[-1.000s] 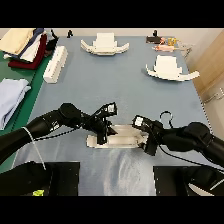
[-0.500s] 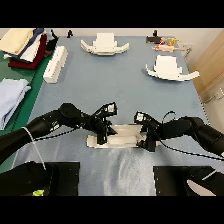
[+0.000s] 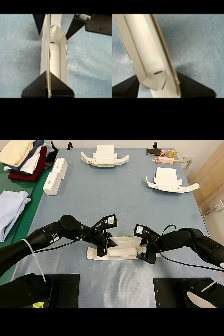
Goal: Fold the box.
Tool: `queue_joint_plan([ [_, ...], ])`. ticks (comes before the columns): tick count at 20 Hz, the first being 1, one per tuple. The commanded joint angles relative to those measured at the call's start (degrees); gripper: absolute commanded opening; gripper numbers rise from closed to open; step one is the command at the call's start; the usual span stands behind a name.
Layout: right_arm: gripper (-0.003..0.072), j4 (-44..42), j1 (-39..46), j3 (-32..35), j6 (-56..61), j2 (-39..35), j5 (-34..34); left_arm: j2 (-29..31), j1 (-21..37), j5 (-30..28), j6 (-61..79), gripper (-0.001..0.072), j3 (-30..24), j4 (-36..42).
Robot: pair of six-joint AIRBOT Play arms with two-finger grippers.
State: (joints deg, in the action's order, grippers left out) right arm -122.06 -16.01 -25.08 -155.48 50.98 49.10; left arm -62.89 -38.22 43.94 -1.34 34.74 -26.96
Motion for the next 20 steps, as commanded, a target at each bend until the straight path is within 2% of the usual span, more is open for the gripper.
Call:
queue_joint_plan([
  [1, 0.0713, -2.8, -0.07, 0.04, -14.71, 0.0, 0.74, 0.02, -0.02, 0.02, 0.02, 0.0014, 0.07, -0.02],
  [3, 0.0713, -5.25, -0.09, 0.04, -17.07, 0.04, 0.74, 0.02, -0.02, 0.0, 0.02, 0.0014, 0.07, -0.02],
  [15, 0.0711, -7.1, -0.02, 4.63, -17.07, 0.09, -3.65, 0.02, -0.02, 0.02, 0.02, 0.0014, 0.07, -0.02],
  [16, 0.0698, -7.19, -0.02, 4.66, -17.07, 0.13, -3.65, 0.02, -0.02, 0.02, 0.02, 0.0014, 0.07, -0.02],
  [17, 0.0629, -7.21, -0.02, 4.68, -17.07, 0.13, -3.61, 0.02, -0.02, 0.02, 0.02, 0.0014, 0.07, -0.02],
  [18, 0.0594, -7.23, -0.02, 4.68, -17.07, 0.15, -3.65, 0.02, -0.02, 0.02, 0.02, 0.0014, 0.07, -0.02],
  [20, 0.0589, -7.26, -0.04, 4.7, -17.07, 0.15, -3.91, 0.02, -0.02, 0.02, 0.02, 0.0014, 0.07, -0.02],
])
